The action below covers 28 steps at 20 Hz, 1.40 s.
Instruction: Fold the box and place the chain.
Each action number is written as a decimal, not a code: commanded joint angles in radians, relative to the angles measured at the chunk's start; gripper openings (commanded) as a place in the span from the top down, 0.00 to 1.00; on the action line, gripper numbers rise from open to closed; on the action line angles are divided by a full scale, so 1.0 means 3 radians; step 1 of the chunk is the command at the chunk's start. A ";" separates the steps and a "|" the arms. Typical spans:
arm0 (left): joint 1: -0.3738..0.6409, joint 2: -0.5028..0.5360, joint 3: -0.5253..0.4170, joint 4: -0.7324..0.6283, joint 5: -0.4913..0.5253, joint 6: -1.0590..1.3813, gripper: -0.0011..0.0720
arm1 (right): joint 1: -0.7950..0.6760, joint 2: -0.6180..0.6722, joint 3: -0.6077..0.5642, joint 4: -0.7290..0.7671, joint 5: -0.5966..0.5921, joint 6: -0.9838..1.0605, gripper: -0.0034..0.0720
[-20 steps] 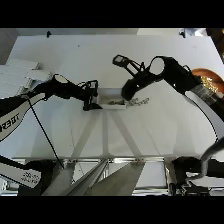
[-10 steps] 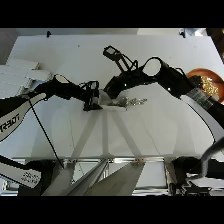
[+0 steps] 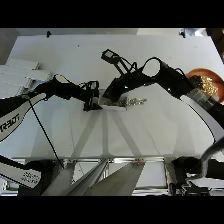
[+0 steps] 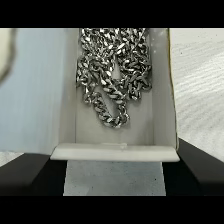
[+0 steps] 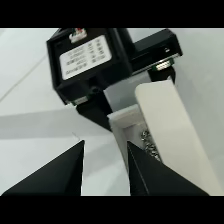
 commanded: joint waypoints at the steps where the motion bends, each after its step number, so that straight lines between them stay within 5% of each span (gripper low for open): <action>1: 0.0003 0.0003 0.0003 0.0000 0.0000 0.0000 0.60 | -0.0048 0.0118 0.0001 -0.0125 0.0223 -0.0003 0.56; 8: 0.0003 0.0003 0.0003 0.0000 0.0000 0.0001 0.60 | -0.0871 0.0243 -0.0005 -0.0815 0.1141 -0.0262 0.56; 13: 0.0003 0.0003 0.0003 0.0000 0.0000 0.0000 0.60 | -0.1094 0.0034 -0.0052 -0.0795 0.0899 -0.0927 0.55; 17: 0.0003 0.0003 0.0003 0.0000 0.0000 0.0000 0.60 | -0.1090 -0.0458 -0.0052 -0.0680 0.0882 -0.1233 0.33; 28: 0.0003 0.0003 0.0003 0.0000 0.0000 0.0001 0.60 | -0.0807 -0.0720 -0.0264 -0.0539 0.0451 -0.2279 0.32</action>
